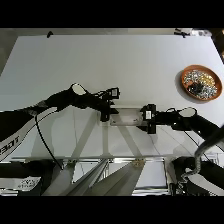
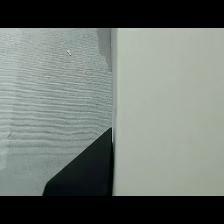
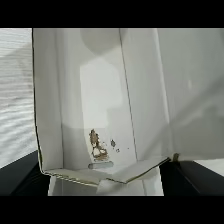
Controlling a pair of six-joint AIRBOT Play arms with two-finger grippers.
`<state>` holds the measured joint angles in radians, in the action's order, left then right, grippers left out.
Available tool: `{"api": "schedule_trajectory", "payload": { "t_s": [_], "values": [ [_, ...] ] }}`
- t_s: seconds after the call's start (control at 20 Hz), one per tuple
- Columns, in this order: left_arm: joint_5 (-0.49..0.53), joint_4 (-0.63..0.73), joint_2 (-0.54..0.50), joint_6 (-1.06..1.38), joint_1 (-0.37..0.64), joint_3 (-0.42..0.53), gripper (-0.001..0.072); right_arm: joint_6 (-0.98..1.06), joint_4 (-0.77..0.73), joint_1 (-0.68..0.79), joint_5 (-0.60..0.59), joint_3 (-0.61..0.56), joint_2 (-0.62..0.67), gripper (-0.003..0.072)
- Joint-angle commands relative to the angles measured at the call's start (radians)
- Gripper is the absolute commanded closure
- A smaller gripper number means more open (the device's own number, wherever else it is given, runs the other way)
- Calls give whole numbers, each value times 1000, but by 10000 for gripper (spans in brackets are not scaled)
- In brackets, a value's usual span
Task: Fold the box and place the chain.
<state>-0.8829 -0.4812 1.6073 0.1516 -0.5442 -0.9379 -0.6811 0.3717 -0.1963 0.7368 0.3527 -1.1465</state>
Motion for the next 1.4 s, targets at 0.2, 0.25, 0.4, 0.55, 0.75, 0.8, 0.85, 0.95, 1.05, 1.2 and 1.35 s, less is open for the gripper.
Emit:
{"api": "schedule_trajectory", "payload": {
  "t_s": [0.2, 0.25, 0.4, 0.55, 0.75, 0.8, 0.85, 0.95, 1.05, 1.2, 1.35],
  "values": [
    [4, 1, 0, -2, 0, 0, 697, -35, -40, -14, 8, 39, -84, 25],
    [4, 2, 0, -2, 0, 0, 697, -35, -40, -14, 8, 47, -99, 25],
    [4, 1, 0, -2, 0, 0, 697, -35, -39, -14, 8, 56, -138, 48],
    [4, 2, 0, -2, 0, 0, 697, -35, -39, -14, 7, 56, -142, 156],
    [4, 1, 0, -2, 0, 0, 697, -35, -39, -14, 6, 56, -142, 294],
    [4, 1, 0, -2, 0, 0, 697, -35, -39, -14, 6, 56, -142, 294],
    [4, 1, 0, -2, 0, 0, 697, -35, -39, -14, 6, 56, -142, 294],
    [4, 2, 0, -2, 0, 0, 697, -35, -39, -14, 6, 56, -142, 289],
    [4, 1, 0, -2, 0, 0, 697, -35, -39, -14, 6, 56, -142, 287],
    [4, 1, 0, -2, 0, 0, 697, -35, -39, -14, 8, 56, -142, 269],
    [4, 1, 0, -2, 0, 0, 697, -35, -39, -14, 8, 56, -142, 268]
  ]
}}
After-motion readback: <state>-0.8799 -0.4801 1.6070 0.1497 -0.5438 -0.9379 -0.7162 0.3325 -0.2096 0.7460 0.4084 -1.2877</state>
